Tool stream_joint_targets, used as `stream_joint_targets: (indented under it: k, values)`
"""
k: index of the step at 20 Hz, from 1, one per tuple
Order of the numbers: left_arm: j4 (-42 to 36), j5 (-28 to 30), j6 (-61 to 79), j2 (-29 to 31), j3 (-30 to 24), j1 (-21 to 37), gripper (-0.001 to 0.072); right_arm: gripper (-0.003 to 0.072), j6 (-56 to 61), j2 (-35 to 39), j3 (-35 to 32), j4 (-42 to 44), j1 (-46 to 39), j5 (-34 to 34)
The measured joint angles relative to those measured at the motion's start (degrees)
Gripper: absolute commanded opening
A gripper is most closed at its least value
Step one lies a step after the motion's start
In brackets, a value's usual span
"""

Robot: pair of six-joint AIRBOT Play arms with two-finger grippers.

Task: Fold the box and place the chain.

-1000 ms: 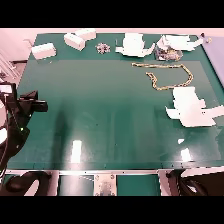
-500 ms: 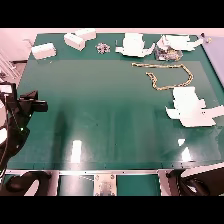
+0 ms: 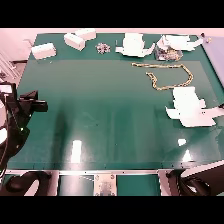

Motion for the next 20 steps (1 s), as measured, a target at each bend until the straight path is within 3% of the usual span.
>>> stream_joint_targets:
  k: [5, 14, 19, 20]
  values:
    - [0.00, 0.00, 0.00, 0.00, 0.00, 0.00, 0.0022, 0.0436, -0.15, -1.75, 0.04, 1.20, 0.15, 2.23]
    - [0.00, 0.00, 0.02, 0.00, 0.00, 0.00, 0.0022, 0.0365, -1.62, -2.32, 0.04, 2.51, 1.14, 7.41]
    - [0.00, 0.00, 0.02, 0.00, 0.00, -0.02, 0.0022, 0.0235, -2.08, -3.58, 0.00, 2.36, 2.01, 9.22]
    - [0.00, 0.00, 0.02, 0.00, 0.00, 0.00, 0.0022, 0.0168, -2.12, -3.91, 0.00, 2.34, 2.19, 9.77]
